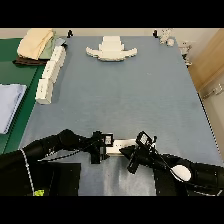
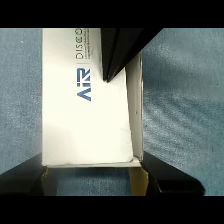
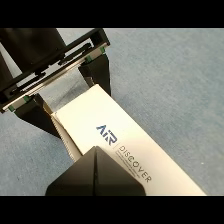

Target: Fold the box.

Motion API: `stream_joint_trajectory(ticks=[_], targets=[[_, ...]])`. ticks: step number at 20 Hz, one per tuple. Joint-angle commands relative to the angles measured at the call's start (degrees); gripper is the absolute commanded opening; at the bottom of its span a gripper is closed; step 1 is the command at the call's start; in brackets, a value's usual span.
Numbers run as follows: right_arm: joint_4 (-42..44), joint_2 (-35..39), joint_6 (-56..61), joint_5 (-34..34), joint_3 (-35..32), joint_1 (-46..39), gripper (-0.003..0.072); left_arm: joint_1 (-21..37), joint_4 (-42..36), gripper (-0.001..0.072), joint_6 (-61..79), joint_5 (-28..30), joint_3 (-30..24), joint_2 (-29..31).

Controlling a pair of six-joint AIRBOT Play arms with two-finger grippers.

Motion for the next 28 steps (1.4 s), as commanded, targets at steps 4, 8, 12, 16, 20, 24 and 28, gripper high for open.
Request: stream_joint_trajectory(ticks=[4,8,12,16,20,24,28], targets=[[0.1,4.8,0.1,-0.8,2.8,-0.1,0.0015,0.0,0.0,0.0512,0.0,0.0,0.0,0.0],[0.1,8.3,-1.4,-1.6,6.9,-0.2,0.0015,0.0,0.0,0.0512,0.0,0.0,0.0,0.0],[0.1,5.6,-2.2,-1.1,8.6,-7.6,0.0014,0.0,0.0,0.0512,0.0,0.0,0.0,0.0],[-1.2,-2.5,-2.1,11.2,15.0,-24.2,0.0014,0.1,0.0,0.0512,0.0,0.0,0.0,0.0],[-23.7,-14.4,13.6,32.8,29.0,-38.6,0.0014,0.1,0.0,0.0512,0.0,0.0,0.0,0.0],[-60.5,-22.5,45.2,58.5,43.5,-44.7,0.0014,0.1,0.0,0.0512,-0.3,-0.1,0.1,0.0],[-64.1,-22.8,56.7,66.6,48.2,-48.5,0.0014,0.6,0.0,0.0512,-8.7,1.0,0.9,0.0]])
